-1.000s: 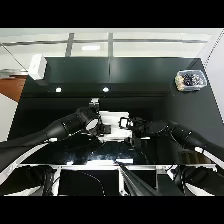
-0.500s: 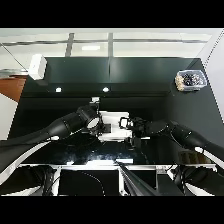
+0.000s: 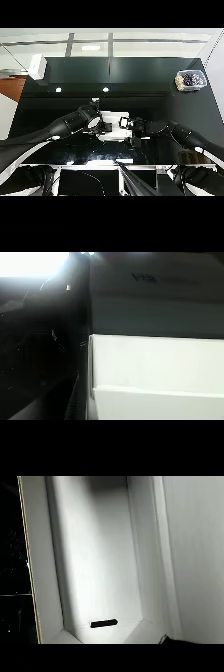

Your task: Fold the box and place the chain.

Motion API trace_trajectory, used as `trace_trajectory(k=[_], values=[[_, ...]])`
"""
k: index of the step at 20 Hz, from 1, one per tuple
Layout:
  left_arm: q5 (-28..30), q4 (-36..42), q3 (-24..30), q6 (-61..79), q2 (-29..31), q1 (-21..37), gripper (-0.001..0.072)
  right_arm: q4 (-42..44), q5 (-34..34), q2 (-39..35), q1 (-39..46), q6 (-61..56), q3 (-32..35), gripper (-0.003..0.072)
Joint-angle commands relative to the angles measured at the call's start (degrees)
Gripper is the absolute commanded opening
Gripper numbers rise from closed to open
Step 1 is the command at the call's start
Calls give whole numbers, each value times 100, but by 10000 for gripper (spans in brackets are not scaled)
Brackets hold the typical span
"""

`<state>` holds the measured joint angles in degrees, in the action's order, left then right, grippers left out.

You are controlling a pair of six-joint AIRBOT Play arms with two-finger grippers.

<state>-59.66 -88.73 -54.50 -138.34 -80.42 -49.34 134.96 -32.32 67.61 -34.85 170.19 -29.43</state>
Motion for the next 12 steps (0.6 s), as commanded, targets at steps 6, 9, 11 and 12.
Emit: trace_trajectory(k=[6,9,11,12], values=[[-90,-142,-94,15,-15,-2,207,0,0,4,-4,-7,-2,352],[-37,-120,-94,28,-26,-4,28,0,2,4,-4,-7,-2,352],[-46,-120,-94,33,-26,-2,28,-2,-2,2,-2,-7,-2,354],[-79,-122,-96,35,-20,-2,28,-2,-11,-9,-2,-94,-2,454]])
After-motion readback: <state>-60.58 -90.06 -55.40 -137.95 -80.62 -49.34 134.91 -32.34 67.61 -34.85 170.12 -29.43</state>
